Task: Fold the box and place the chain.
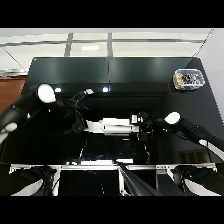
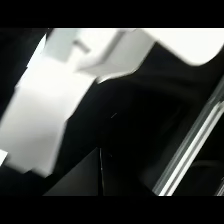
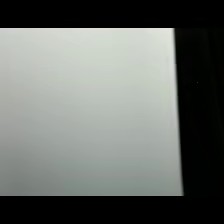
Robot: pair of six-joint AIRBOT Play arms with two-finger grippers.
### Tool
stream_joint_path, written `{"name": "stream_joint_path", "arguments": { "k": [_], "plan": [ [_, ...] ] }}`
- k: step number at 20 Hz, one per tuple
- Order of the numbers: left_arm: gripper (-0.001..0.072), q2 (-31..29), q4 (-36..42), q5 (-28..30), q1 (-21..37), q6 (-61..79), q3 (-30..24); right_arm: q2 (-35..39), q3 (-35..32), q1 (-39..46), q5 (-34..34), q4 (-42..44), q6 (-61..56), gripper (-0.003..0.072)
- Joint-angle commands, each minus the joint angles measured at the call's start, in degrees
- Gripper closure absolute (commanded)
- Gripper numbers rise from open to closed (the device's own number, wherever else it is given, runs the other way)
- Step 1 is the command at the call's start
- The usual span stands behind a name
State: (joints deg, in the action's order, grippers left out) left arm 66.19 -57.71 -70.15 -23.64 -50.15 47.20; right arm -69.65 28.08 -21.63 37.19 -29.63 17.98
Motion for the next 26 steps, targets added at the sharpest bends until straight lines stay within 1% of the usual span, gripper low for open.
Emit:
{"name": "stream_joint_path", "arguments": {
  "k": [1,2,3,5,6,8,9,10,12,14,15,17,20,22,23,24,26],
  "plan": [
    [0.0683,-5.7,19.1,19.2,-5.6,2.6,-11.3,0.0,0.0,0.0,0.1,0.0,0.1,0.0272],
    [0.0682,-5.7,26.8,25.2,-7.0,8.1,-12.6,0.0,0.0,0.0,0.1,0.0,0.1,0.0273],
    [0.0682,-5.1,32.8,29.8,-7.9,13.3,-12.8,0.0,0.0,0.0,0.1,0.0,0.1,0.0273],
    [0.0682,-4.2,38.8,37.7,-8.3,20.9,-12.5,0.0,0.0,0.0,0.1,0.0,0.1,0.0273],
    [0.0682,-3.8,39.3,41.2,-8.1,21.9,-12.2,0.0,0.0,0.0,0.1,0.0,0.1,0.0272],
    [0.0684,-1.9,38.5,48.1,-7.9,18.7,-11.9,0.0,0.0,0.0,0.0,0.0,0.1,0.0273],
    [0.0684,0.2,36.2,50.1,-7.8,16.7,-11.6,0.0,0.0,0.0,0.0,0.0,0.1,0.0272],
    [0.0684,2.4,34.4,50.7,-7.8,15.3,-11.1,0.0,0.0,0.0,0.0,0.0,0.1,0.0273],
    [0.0684,7.1,34.0,49.2,-7.9,15.2,-9.1,0.0,0.0,0.0,0.0,0.0,0.1,0.0272],
    [0.0684,10.5,33.9,45.8,-7.9,15.2,-7.1,0.0,0.0,0.0,0.0,0.0,0.0,0.0272],
    [0.0684,11.7,33.6,44.2,-7.9,15.2,-6.4,0.0,0.0,0.0,0.0,0.0,0.0,0.0272],
    [0.0684,12.8,30.5,39.8,-7.8,15.2,-5.7,0.0,0.0,0.0,0.0,0.0,0.0,0.0273],
    [0.0683,12.9,25.2,36.8,-7.7,15.2,-5.7,0.0,0.0,0.0,0.0,0.0,0.0,0.0273],
    [0.0683,12.8,24.9,34.1,-6.4,15.2,-5.4,0.0,0.0,0.0,0.0,0.0,0.0,0.0273],
    [0.0683,12.6,24.6,31.6,-4.9,15.2,-4.4,0.0,0.0,0.0,0.0,0.0,0.0,0.0273],
    [0.0683,11.8,24.5,29.5,-3.1,15.2,-3.2,0.0,0.0,0.0,0.0,0.0,0.0,0.0273],
    [0.0683,6.7,24.0,28.8,0.7,15.2,-1.7,0.0,0.0,0.0,0.0,0.0,0.0,0.0273]
  ]
}}
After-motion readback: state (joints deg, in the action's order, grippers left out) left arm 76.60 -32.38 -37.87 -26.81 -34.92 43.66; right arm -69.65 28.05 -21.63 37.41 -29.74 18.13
